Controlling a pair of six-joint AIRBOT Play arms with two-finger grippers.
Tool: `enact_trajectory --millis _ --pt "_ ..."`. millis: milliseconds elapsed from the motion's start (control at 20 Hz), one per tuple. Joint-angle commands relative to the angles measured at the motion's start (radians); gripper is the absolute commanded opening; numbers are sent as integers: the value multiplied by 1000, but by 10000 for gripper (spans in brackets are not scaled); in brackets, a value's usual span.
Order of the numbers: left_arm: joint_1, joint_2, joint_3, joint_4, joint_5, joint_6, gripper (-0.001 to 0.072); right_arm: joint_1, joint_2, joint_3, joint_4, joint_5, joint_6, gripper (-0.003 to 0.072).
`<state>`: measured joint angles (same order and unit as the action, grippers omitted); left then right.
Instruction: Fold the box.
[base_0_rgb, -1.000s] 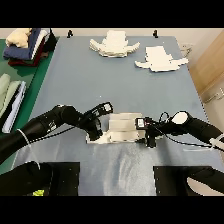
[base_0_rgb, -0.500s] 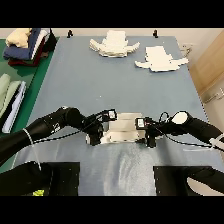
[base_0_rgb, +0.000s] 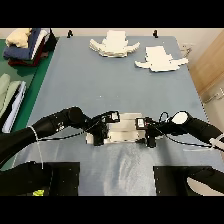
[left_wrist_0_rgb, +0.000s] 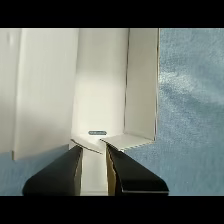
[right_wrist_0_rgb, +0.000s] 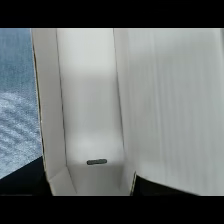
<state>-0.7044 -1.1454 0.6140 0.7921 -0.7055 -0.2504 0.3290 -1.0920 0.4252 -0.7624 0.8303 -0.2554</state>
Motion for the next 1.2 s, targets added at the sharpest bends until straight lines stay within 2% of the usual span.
enact_trajectory --millis 0,350,400,500,550,600,650,850,900,950,1000,1150 --pt "-1 -14 0 -93 0 76 225 1 0 0 0 0 0 491" --pt "-1 -15 1 -192 51 118 227 1 0 0 0 0 0 490" --pt "0 -16 1 -192 51 129 257 1 0 0 0 0 0 491" --pt "0 -21 0 -191 49 129 256 1 0 0 0 0 0 491" --pt "0 -23 0 -191 49 129 311 1 0 0 0 0 0 491" --pt "0 -27 0 -192 50 129 592 1 0 0 0 0 0 490" --pt "0 -29 0 -192 49 129 657 1 0 0 0 0 0 491" --pt "0 -29 0 -191 49 127 656 1 0 0 0 0 0 490" --pt "0 -29 0 -189 50 124 631 1 0 0 0 0 0 490" --pt "3 -26 0 -169 49 83 305 1 0 0 0 0 0 490" --pt "6 -18 2 -107 40 38 20 1 0 0 0 0 0 490" --pt "31 40 2 135 20 -260 14 1 0 0 0 0 0 491"
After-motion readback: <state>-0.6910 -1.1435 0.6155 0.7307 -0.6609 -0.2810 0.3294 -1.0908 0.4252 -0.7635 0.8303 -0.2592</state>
